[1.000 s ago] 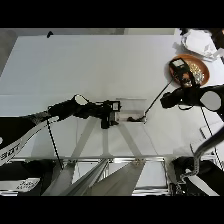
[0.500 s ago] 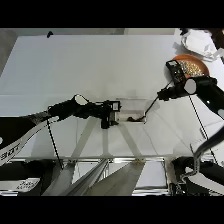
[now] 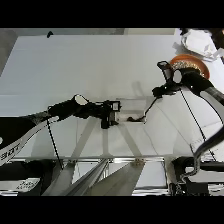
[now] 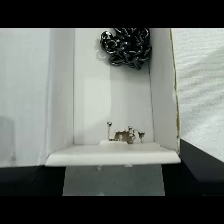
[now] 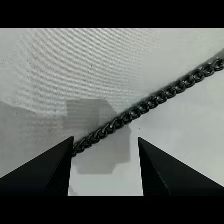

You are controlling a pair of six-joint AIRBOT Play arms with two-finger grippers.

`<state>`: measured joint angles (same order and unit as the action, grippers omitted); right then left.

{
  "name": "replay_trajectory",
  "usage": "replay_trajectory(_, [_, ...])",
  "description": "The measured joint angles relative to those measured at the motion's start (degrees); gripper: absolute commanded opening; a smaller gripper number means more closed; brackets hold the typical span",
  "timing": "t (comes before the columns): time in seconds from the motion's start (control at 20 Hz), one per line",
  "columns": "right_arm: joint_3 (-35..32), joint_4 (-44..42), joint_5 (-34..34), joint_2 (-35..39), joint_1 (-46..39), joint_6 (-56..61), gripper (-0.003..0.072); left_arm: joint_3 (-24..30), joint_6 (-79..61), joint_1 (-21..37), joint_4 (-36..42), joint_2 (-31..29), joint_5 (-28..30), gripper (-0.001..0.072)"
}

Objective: Fold the box and place the chain.

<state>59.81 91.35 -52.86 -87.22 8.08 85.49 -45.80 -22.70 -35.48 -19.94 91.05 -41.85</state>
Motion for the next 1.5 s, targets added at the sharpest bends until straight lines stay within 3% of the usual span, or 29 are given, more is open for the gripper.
replay_trajectory(0.1, [0.28,-0.07,-0.42,-1.16,0.0,0.0,0.0397,0.0,0.0,0.0,0.0,0.0,0.0,0.0314])
replay_trajectory(0.15, [0.42,-0.13,-0.5,-1.51,-0.02,0.02,0.0358,0.0,0.0,0.0,-0.02,0.0,0.0,0.0314])
replay_trajectory(0.25, [0.52,-0.46,-0.92,-2.14,0.0,0.02,0.0234,0.0,0.0,0.0,0.0,0.0,0.0,0.0314])
replay_trajectory(0.35, [0.57,-0.42,-0.98,-2.56,0.0,0.07,0.0058,0.0,0.0,0.0,0.0,0.0,0.0,0.0314])
replay_trajectory(0.4, [0.57,-0.28,-0.83,-2.69,0.0,0.11,0.0029,0.0,0.0,0.0,-0.02,0.0,0.0,0.0314])
replay_trajectory(0.95, [0.42,0.48,-4.15,0.39,-0.09,0.04,0.001,0.0,0.0,0.0,-0.02,0.0,-0.02,0.0314])
replay_trajectory(1.3, [0.52,-1.36,-6.49,12.22,-0.07,-0.63,0.0009,0.0,0.0,0.0,-0.02,0.0,-0.02,0.0314])
replay_trajectory(1.5, [0.52,-7.34,-10.29,22.23,-0.07,-4.26,0.0009,0.0,0.0,0.0,-0.02,0.0,-0.02,0.0314])
